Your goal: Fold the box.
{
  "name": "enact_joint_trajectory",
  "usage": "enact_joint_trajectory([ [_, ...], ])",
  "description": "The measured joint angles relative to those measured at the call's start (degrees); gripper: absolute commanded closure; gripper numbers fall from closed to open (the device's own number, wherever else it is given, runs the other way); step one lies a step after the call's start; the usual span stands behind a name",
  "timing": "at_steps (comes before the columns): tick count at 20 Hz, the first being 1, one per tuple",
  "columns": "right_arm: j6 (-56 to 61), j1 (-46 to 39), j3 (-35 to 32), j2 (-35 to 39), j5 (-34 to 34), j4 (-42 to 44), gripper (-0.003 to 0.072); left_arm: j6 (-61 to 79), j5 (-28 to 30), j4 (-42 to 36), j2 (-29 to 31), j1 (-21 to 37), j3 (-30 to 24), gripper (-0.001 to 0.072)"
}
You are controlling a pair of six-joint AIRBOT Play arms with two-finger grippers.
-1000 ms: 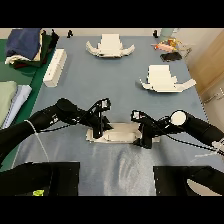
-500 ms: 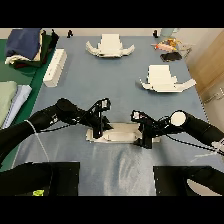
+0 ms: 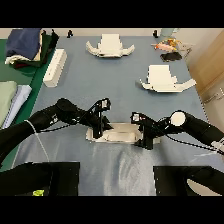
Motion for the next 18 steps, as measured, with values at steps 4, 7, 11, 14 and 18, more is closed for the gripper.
enact_joint_trajectory([
  [4, -4.1, 0.0, -0.3, 0.0, -0.7, -0.5, 0.0041, 0.0, 0.0, 0.0, 0.0, 0.0, 0.0, 0.0692],
  [7, -7.8, 0.0, -0.9, 0.0, -3.1, 0.7, 0.0045, 0.0, 0.1, 0.0, 0.0, 0.0, 0.0, 0.0692],
  [11, -11.7, 0.0, -1.3, 0.0, -5.3, 2.2, 0.0045, 0.0, 0.0, 0.0, 0.0, 0.0, 0.0, 0.0692],
  [14, -13.2, 0.0, -1.6, 0.0, -6.3, 2.7, 0.0115, 0.0, 0.0, 0.0, 0.0, 0.0, 0.0, 0.0692],
  [18, -14.0, 0.0, -2.8, 0.0, -6.9, 3.3, 0.0104, 0.0, -0.1, 0.0, 0.0, 0.0, 0.0, 0.0692],
])
